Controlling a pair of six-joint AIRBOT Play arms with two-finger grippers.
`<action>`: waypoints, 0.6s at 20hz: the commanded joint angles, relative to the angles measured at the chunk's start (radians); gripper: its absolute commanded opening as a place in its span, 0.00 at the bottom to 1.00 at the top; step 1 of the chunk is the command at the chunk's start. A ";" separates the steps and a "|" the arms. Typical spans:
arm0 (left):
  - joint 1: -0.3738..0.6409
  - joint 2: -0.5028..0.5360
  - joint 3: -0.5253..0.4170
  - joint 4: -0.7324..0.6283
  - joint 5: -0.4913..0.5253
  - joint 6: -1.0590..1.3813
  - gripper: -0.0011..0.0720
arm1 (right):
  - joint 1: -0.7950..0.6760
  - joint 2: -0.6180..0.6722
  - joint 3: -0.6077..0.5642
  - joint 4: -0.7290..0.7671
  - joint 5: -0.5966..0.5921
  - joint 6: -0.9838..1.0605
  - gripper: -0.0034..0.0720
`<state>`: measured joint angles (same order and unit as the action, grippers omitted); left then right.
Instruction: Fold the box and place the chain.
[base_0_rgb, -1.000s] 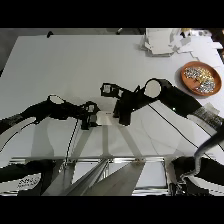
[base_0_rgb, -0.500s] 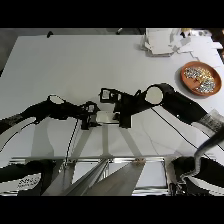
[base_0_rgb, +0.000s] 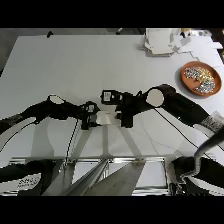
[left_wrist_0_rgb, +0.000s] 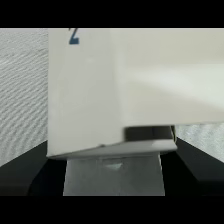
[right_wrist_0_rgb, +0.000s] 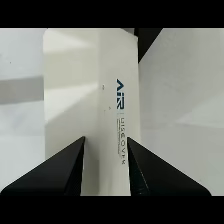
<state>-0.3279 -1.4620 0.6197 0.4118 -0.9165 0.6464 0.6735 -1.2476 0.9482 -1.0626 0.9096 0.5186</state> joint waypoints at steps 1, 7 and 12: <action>0.000 0.000 0.000 0.000 0.000 0.000 0.06 | 0.003 0.001 -0.020 -0.014 -0.007 0.000 0.44; 0.000 0.001 0.000 0.000 0.000 0.000 0.06 | 0.047 0.028 -0.021 -0.015 -0.010 -0.025 0.44; 0.000 0.000 0.000 0.000 0.000 0.000 0.06 | 0.069 0.028 -0.042 -0.096 -0.082 -0.028 0.44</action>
<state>-0.3279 -1.4620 0.6197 0.4118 -0.9165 0.6464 0.7315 -1.2224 0.9180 -1.1126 0.8715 0.4961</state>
